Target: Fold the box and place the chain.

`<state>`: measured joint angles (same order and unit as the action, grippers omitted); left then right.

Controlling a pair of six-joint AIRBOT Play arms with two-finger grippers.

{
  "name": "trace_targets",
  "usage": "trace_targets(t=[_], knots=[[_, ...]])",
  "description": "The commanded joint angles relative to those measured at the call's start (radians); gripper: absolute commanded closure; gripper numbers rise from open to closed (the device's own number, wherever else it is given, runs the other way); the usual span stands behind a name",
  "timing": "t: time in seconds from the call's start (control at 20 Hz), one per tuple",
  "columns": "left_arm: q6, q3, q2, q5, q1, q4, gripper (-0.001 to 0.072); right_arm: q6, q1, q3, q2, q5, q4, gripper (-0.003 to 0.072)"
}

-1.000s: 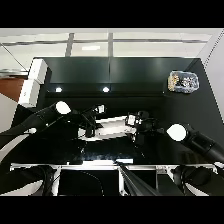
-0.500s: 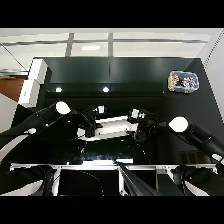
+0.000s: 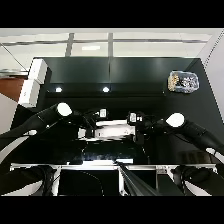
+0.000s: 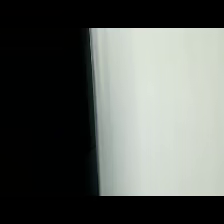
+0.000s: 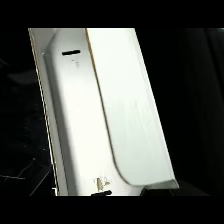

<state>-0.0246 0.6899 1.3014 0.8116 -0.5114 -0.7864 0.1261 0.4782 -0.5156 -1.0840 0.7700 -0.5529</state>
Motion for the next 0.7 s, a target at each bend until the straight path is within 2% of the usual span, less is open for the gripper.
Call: trace_targets(t=[0.0,0.1,0.4,0.5,0.65], knots=[[-0.006,0.001,0.0,0.005,-0.009,-0.024,0.0679,0.029,0.009,0.01,-0.02,0.024,-0.008,-0.0018],[-0.006,0.001,0.0,0.006,-0.011,-0.024,0.0679,0.029,0.011,0.019,-0.032,0.042,-0.049,-0.0018],[-0.006,0.001,0.0,0.009,-0.012,-0.024,0.0678,0.048,0.015,0.029,-0.066,0.012,-0.05,-0.0016],[-0.006,0.001,0.0,0.009,-0.012,-0.024,0.0678,0.05,0.016,0.03,-0.084,0.008,-0.046,0.0148],[-0.006,0.001,0.0,0.009,-0.012,-0.024,0.0678,0.062,0.016,0.03,-0.111,0.003,-0.041,0.0146]])
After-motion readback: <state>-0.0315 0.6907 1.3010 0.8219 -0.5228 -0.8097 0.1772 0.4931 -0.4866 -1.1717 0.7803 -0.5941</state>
